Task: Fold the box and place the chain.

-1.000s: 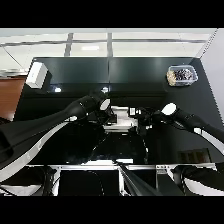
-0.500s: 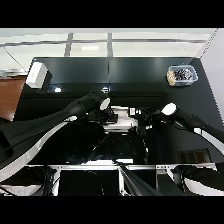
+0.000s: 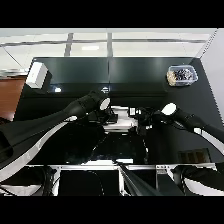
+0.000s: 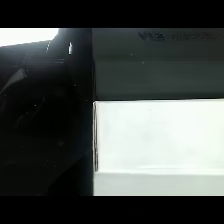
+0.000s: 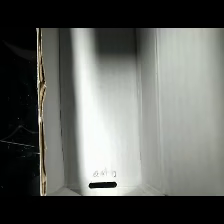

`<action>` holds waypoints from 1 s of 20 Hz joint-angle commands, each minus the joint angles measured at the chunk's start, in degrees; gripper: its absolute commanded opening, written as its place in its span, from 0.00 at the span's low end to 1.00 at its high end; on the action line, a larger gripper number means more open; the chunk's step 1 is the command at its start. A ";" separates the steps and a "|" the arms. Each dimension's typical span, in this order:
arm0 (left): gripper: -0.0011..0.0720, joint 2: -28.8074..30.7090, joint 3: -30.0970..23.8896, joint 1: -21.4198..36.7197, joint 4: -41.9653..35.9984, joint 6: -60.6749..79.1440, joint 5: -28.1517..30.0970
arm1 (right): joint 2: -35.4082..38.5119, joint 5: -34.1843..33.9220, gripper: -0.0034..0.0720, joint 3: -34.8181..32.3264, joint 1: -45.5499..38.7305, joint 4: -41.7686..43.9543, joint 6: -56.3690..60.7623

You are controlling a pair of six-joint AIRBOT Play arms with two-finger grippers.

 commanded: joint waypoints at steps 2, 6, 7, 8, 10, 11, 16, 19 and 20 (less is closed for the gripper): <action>0.05 0.00 0.00 0.02 0.04 0.04 -0.81 | -0.02 -0.11 0.36 0.04 0.04 0.68 0.02; 0.05 0.00 0.00 0.07 0.04 0.04 -1.49 | -0.02 -0.31 0.37 0.04 0.02 0.92 0.11; 0.05 0.00 0.00 0.09 0.09 0.02 -2.10 | 0.00 -0.63 0.68 0.07 0.00 1.09 1.27; 0.05 0.00 0.00 0.09 0.17 0.02 -2.05 | 0.22 -0.63 0.91 0.09 0.00 1.05 2.54; 0.05 0.00 0.00 0.09 0.28 0.02 -2.10 | 1.92 -0.50 0.91 0.09 0.00 -0.39 4.81; 0.05 0.00 0.00 0.09 0.28 0.02 -2.14 | 3.43 -0.11 0.91 0.09 -0.02 -1.88 5.53; 0.05 0.00 0.00 0.07 0.26 0.02 -2.16 | 8.66 2.82 0.91 0.09 0.00 -12.24 10.62; 0.05 0.00 0.00 0.07 0.24 0.02 -2.12 | 9.07 2.60 0.91 0.09 0.02 -9.31 10.58; 0.05 0.00 0.00 0.07 0.26 0.02 -2.12 | 9.07 2.64 0.91 0.09 0.07 -7.65 10.58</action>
